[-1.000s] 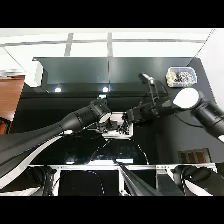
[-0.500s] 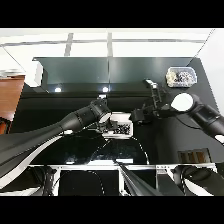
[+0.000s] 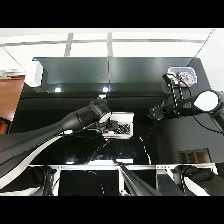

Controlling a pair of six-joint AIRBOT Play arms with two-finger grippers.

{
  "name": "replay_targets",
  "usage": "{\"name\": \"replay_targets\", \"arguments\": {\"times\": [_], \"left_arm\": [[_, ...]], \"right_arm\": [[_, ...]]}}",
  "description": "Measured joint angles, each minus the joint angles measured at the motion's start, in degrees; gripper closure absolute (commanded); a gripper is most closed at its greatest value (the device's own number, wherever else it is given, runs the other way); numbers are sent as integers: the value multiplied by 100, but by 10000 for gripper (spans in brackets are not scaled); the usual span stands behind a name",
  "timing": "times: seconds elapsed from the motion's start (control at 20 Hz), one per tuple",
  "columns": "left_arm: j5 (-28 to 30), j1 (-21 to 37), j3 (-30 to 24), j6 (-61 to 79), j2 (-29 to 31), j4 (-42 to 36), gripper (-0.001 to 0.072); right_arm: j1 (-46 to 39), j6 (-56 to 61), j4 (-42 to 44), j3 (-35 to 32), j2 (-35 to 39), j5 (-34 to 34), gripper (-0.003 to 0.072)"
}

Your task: Fold the box and place the chain.

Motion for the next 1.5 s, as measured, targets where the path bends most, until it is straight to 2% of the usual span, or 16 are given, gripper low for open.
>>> {"name": "replay_targets", "arguments": {"times": [0.05, 0.1, 0.15, 0.4, 0.6, 0.75, 0.9, 0.95, 1.0, 1.2, 1.35, 1.5], "left_arm": [[28, 4, 0, -13, 0, -44, 492], [74, 9, -2, -17, 7, -111, 281], [131, 11, -2, -17, 37, -186, 208], [380, 138, -9, 588, 501, -365, 207], [345, 358, -350, 1718, 1561, -378, 207], [354, 1069, -1137, 2719, 2529, -538, 207], [555, 2221, -2258, 4389, 3285, -1513, 200], [581, 2551, -2594, 5213, 3407, -1932, 146], [608, 2857, -2927, 6220, 3499, -2426, -9], [706, 3394, -3757, 10067, 3580, -3641, -6], [1128, 3458, -3932, 12273, 3458, -4120, -6], [1416, 3432, -3866, 13960, 2977, -4817, -6]], "right_arm": [[0, 0, -13, 0, 11, 39, 419], [0, 0, -17, 2, 20, 68, 419], [0, 0, -31, 2, 24, 81, 419], [-2, 11, -57, 2, 35, -70, 419], [-4, 13, -66, 0, 35, -197, 419], [-7, 11, -116, 0, 35, -352, 419], [-7, -2, -129, 0, 35, -529, 419], [-7, -2, -127, 0, 35, -568, 419], [-7, -2, -127, 0, 35, -584, 419], [-7, 0, -129, 0, 35, -605, 419], [-7, 15, -129, 0, 35, -597, 419], [-7, 26, -103, 0, 35, -597, 419]]}}
